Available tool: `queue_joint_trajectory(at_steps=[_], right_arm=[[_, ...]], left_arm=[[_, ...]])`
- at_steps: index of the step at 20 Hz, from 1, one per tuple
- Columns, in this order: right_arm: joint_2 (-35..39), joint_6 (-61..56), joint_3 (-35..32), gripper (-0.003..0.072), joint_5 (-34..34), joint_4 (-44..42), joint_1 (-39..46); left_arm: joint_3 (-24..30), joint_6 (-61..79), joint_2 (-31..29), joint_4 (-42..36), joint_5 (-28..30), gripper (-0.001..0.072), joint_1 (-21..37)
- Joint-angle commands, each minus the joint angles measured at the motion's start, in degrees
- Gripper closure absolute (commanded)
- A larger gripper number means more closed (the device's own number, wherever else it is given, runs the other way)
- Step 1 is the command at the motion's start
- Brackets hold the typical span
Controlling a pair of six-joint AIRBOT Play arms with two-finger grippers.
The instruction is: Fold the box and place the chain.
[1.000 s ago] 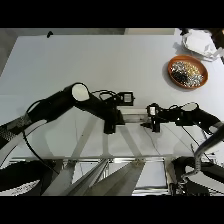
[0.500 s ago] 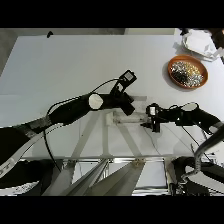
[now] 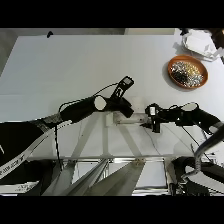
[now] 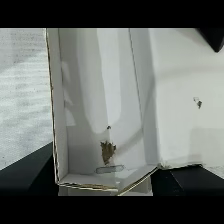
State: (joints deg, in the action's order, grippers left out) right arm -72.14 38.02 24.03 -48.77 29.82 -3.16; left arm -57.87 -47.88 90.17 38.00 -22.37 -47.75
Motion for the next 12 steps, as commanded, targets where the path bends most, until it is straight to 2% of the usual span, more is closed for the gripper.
queue_joint_trajectory(at_steps=[1, 3, 5, 6, 8, 10, 12], right_arm=[[0.02, -0.04, 0.02, 0.0284, 0.09, -0.09, 0.00], [0.02, -0.04, 0.02, 0.0284, 0.09, -0.09, 0.00], [0.02, -0.04, 0.02, 0.0284, 0.07, -0.09, 0.00], [0.02, -0.04, 0.02, 0.0284, 0.09, -0.09, 0.02], [0.02, -0.04, 0.02, 0.0284, 0.09, -0.09, 0.00], [0.02, -0.04, 0.02, 0.0284, 0.09, -0.09, 0.00], [0.02, -0.04, 0.02, 0.0284, 0.09, -0.09, 0.00]], left_arm=[[-0.02, 0.11, -3.41, 0.79, 0.87, 0.0705, 0.15], [-0.02, 0.07, -6.99, 3.19, -0.26, 0.0700, 1.20], [0.00, 0.37, -10.69, 8.31, -4.59, 0.0674, 2.62], [0.00, 1.05, -12.13, 13.29, -8.76, 0.0613, 3.23], [0.00, 1.36, -13.35, 21.57, -19.52, 0.0601, 3.87], [0.00, 1.42, -12.81, 22.36, -25.97, 0.0599, 3.82], [0.00, 3.21, -12.48, 21.86, -25.94, 0.0598, 2.69]])
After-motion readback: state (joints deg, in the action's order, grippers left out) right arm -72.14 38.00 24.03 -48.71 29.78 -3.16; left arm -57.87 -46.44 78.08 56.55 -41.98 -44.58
